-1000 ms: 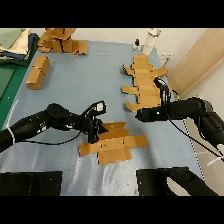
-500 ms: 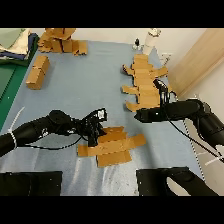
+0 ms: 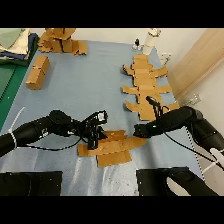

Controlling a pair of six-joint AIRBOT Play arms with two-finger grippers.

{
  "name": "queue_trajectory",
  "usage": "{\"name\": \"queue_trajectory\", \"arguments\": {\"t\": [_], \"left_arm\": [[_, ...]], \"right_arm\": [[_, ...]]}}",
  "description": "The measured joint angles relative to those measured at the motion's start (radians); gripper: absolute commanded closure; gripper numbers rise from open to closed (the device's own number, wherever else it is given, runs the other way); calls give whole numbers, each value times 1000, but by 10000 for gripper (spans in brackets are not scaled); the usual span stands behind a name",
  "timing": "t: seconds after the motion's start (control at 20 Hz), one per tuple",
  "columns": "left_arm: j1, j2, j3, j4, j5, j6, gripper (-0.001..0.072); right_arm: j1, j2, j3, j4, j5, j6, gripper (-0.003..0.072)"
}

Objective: Fold the box.

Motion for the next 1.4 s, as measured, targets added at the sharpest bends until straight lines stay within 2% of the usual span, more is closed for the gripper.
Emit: {"name": "queue_trajectory", "arguments": {"t": [0.4,0.65,0.9,1.15,1.4], "left_arm": [[0,0,2,2,-19,0,697],[1,0,7,1,-20,0,697],[1,-1,8,-1,-16,0,697],[1,-2,15,-4,60,14,697],[2,-5,35,-25,62,51,697]], "right_arm": [[5,0,-170,-35,172,0,682],[5,0,-222,-49,213,3,682],[5,0,-235,-51,230,8,682],[5,0,-232,-50,253,11,682],[5,1,-151,-42,258,11,682]]}}
